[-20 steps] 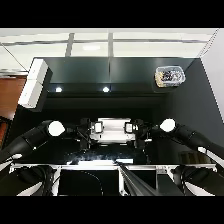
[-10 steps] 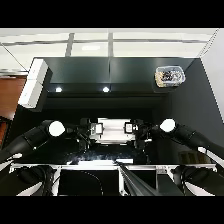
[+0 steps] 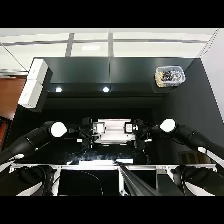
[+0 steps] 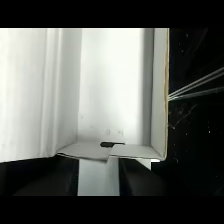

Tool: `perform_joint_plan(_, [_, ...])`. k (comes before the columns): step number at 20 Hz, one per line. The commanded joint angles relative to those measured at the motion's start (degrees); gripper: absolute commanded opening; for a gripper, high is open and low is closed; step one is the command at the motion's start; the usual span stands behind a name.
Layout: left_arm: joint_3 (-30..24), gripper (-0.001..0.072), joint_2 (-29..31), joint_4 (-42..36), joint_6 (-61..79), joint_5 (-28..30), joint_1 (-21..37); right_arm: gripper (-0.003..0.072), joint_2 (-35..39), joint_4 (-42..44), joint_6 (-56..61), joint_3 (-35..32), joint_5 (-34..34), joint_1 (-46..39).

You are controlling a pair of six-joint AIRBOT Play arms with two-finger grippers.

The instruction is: Fold the box and place the chain.

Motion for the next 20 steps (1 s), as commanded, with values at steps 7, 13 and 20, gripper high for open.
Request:
perform_joint_plan(7, [0.04,0.0266,-2.25,-8.9,0.26,-0.07,-0.2,0.0429,0.0,0.07,0.02,0.04,-0.02,0.02])
perform_joint_plan(13, [0.04,0.0262,-4.7,-9.44,0.44,0.13,-0.2,0.0428,0.0,0.07,0.02,0.04,-0.02,0.02])
perform_joint_plan(20, [0.04,0.048,-4.7,-9.2,0.44,1.18,-0.17,0.0428,0.0,0.07,0.02,0.04,-0.02,0.02])
